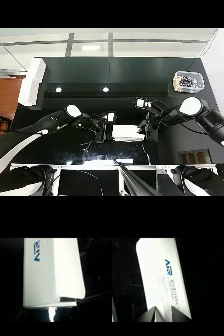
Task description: Fold the box and place the chain.
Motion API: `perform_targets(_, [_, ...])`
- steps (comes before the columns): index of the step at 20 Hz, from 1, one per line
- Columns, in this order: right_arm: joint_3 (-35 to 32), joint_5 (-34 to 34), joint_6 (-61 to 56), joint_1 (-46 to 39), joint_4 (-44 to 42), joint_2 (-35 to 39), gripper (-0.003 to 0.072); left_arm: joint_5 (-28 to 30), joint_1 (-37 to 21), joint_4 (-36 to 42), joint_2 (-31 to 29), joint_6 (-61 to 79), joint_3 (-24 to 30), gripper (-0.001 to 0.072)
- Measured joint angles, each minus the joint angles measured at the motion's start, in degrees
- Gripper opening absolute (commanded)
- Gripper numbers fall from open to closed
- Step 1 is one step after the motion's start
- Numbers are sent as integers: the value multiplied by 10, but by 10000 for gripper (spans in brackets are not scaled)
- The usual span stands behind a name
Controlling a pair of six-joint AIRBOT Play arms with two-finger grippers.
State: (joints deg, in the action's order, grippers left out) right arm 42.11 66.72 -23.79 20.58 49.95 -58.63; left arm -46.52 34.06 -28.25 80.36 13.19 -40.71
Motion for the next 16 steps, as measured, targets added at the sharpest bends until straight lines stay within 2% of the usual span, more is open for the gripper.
perform_targets(8, [-2,-1,-13,2,0,0,226,0,0,0,0,1,0,355])
perform_targets(9, [-3,-1,-13,2,0,0,34,0,0,0,0,1,0,355])
perform_targets(16, [-7,-1,-14,2,-1,0,26,0,0,0,0,0,0,355])
